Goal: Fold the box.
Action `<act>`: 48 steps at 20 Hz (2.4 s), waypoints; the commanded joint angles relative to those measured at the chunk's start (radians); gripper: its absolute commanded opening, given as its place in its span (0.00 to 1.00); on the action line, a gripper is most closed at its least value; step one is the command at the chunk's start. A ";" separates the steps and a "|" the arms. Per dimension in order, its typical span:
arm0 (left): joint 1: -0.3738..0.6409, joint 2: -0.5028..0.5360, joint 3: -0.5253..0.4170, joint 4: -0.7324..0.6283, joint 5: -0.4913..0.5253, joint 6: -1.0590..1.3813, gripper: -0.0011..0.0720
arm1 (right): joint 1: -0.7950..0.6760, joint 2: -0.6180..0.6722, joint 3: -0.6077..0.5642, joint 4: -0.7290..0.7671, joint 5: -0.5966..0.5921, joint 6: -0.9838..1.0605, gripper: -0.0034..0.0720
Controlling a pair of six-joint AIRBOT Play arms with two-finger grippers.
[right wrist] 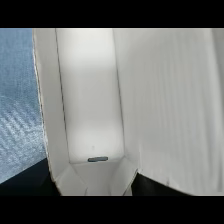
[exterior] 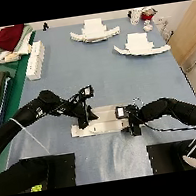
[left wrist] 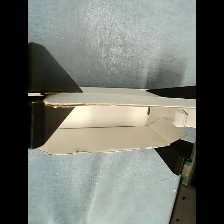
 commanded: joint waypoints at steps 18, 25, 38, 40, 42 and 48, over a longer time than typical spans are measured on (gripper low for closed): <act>0.197 0.231 0.029 0.275 -0.229 -0.797 0.36 | 0.001 0.000 0.000 -0.004 0.000 0.000 0.78; -0.003 0.264 -0.051 0.016 -0.308 -1.104 0.04 | 0.001 0.000 0.000 -0.005 0.000 0.000 0.78; -0.100 -0.006 0.059 0.034 0.193 -1.289 0.04 | 0.001 0.000 0.000 -0.006 0.000 0.000 0.78; -0.106 -0.077 0.059 0.011 0.198 -1.287 0.04 | 0.001 0.000 0.000 -0.006 0.000 0.000 0.78; -0.106 -0.131 0.059 -0.003 0.197 -1.283 0.04 | 0.001 0.000 0.000 -0.006 0.000 0.000 0.78; -0.104 -0.164 0.085 -0.005 0.170 -1.218 0.04 | 0.001 0.000 0.000 -0.006 0.000 0.000 0.78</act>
